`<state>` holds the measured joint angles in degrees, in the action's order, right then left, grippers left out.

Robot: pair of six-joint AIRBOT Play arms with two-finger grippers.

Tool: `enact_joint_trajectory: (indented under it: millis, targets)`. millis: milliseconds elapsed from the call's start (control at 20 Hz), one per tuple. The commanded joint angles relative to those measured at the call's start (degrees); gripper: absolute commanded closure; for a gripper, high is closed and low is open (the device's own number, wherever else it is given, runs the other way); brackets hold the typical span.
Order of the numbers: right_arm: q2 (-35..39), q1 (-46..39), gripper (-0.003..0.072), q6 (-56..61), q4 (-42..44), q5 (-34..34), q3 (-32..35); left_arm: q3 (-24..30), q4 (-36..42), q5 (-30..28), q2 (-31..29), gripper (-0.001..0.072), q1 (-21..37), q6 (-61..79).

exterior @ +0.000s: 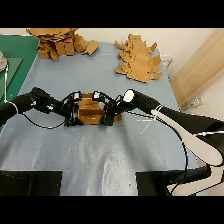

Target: Fold the box.

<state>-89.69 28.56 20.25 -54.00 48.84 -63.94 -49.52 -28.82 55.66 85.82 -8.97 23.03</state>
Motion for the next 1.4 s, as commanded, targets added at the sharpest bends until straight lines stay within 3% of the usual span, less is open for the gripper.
enact_joint_trajectory:
  millis: [0, 250, 600, 800, 1100, 1350]
  targets:
    - [0.1, 0.0, 0.0133, 2.3, -0.7, 2.9, 0.0, 0.0, 0.1, -0.2, 0.0, 0.0189, 0.0, 0.0]
    - [0.6, -0.2, 0.0133, 6.1, -6.5, 3.9, 0.0, 0.0, 0.1, -1.2, 0.0, 0.019, 0.0, -0.2]
    - [3.1, -2.3, 0.0133, 10.1, -8.1, 6.8, 0.0, 0.0, 0.0, -1.6, 0.0, 0.0189, 0.0, -0.2]
    - [3.8, -3.6, 0.0131, 18.3, -12.3, 10.4, 0.0, 0.0, -0.2, -1.5, 0.0, 0.0189, 0.0, -0.2]
    - [4.9, -3.6, 0.0133, 19.5, -13.1, 10.3, 0.0, 0.0, -6.9, 0.4, -0.1, 0.0189, -2.9, -0.3]
    - [4.9, -3.6, 0.0132, 21.7, -12.7, 10.3, 0.0, 0.0, -5.2, 4.8, -0.1, 0.019, -3.6, -0.8]
